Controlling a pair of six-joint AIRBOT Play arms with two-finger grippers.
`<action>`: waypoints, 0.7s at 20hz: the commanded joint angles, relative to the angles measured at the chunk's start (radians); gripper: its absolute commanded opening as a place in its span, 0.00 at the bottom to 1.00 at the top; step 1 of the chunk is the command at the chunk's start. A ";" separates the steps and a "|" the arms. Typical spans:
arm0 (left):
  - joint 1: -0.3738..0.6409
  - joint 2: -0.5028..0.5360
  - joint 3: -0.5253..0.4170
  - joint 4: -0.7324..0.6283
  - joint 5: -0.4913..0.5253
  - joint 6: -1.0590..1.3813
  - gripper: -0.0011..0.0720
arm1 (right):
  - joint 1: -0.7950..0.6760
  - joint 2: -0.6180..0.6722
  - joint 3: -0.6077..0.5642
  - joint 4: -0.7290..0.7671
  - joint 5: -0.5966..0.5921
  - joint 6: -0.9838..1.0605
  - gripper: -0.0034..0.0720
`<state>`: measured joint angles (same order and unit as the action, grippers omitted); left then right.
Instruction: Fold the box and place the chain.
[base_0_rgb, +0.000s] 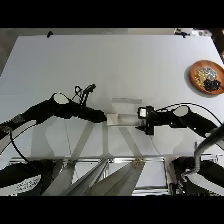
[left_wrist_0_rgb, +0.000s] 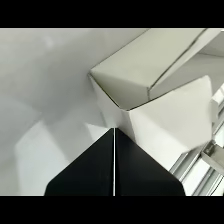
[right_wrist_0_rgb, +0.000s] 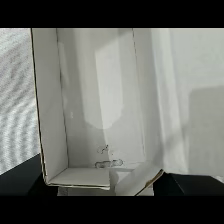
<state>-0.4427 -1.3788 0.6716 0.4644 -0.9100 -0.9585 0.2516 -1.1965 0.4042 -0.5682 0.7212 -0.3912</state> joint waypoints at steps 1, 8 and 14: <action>0.001 0.001 0.000 -0.052 -0.006 0.075 0.03 | 0.001 0.000 0.000 0.000 0.000 0.000 0.68; 0.001 0.001 0.000 -0.053 -0.029 0.108 0.09 | 0.001 0.000 0.000 0.000 0.000 0.000 0.68; 0.001 0.001 0.000 -0.076 -0.040 0.120 0.15 | 0.001 0.000 0.000 0.000 0.000 0.000 0.68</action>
